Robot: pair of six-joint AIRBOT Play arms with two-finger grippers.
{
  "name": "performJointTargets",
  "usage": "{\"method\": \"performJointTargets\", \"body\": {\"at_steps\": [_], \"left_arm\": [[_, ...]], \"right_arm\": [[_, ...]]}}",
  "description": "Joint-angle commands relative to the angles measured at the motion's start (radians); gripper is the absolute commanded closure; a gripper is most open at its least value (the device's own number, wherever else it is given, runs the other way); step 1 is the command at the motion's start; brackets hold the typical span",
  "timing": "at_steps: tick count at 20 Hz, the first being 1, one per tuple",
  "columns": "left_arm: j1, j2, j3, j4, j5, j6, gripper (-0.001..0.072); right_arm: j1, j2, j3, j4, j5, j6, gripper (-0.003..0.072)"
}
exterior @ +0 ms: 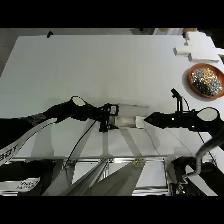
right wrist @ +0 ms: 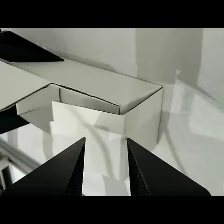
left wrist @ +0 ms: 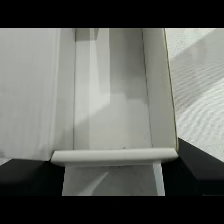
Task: Fold the box and place the chain.
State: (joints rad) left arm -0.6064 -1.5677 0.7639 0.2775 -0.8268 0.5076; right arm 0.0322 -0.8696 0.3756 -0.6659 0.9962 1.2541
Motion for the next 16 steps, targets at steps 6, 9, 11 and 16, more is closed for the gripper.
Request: {"method": "performJointTargets", "body": {"at_steps": [6,9,11,16], "left_arm": [[0.000,0.000,0.000,0.000,0.000,0.001,0.0501],[0.000,0.000,0.000,0.000,0.000,0.000,0.0501],[0.000,0.000,0.000,0.000,0.000,0.000,0.0501],[0.000,0.000,0.000,0.000,0.000,0.001,0.0501]], "right_arm": [[0.235,-0.038,0.134,-0.389,-0.051,0.444,0.0387],[0.317,-0.065,0.149,-0.465,-0.052,0.567,0.0387],[0.349,-0.095,0.163,-0.472,-0.079,0.654,0.0387],[0.459,-0.195,0.248,-0.524,-0.100,0.760,0.0387]]}}
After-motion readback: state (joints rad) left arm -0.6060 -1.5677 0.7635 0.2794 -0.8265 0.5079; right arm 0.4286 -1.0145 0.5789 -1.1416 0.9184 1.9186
